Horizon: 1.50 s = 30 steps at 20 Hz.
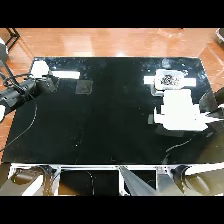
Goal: Fold the box and place the chain.
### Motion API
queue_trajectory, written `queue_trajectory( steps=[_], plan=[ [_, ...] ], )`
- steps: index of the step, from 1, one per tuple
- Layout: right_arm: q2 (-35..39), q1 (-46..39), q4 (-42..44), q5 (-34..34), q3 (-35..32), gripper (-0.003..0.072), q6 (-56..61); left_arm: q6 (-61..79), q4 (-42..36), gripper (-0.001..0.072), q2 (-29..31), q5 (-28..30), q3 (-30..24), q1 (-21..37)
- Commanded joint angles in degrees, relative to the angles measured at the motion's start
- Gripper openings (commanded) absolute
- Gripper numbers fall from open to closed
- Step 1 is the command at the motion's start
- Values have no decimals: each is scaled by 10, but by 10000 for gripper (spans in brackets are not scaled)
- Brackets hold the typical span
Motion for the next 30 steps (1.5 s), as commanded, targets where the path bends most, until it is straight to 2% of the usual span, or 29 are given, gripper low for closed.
queue_trajectory(
  steps=[1, 6, 10, 12, 14, 17, 19, 21, 24, 26, 30],
  plan=[
    [47, 28, 68, -5, -66, 21, -23, 0, -22, 634, -1, -22, 0, 0],
    [170, 93, 101, 33, -246, 20, -26, 7, -22, 634, -2, -102, 0, 0],
    [312, 185, 145, 158, -396, 20, 33, 4, -35, 633, -22, -143, -1, 0],
    [404, 279, 149, 229, -465, 20, 99, -28, -61, 632, -57, -168, -2, -2],
    [489, 387, 149, 319, -511, 21, 162, -2, -100, 633, -101, -162, -2, -15],
    [578, 534, 151, 454, -529, 21, 214, 67, -187, 633, -166, -135, 2, -7],
    [601, 605, 149, 520, -529, 20, 232, 117, -275, 633, -208, -209, 7, 26],
    [601, 657, 140, 556, -529, 20, 223, 186, -338, 633, -244, -289, 7, 50],
    [600, 730, 112, 627, -529, 20, 151, 303, -419, 633, -290, -323, 7, 60],
    [600, 748, 115, 651, -529, 20, 151, 378, -442, 633, -326, -349, 7, 61],
    [600, 750, 116, 637, -529, 20, 152, 548, -504, 633, -399, -358, 7, 60]
  ],
)
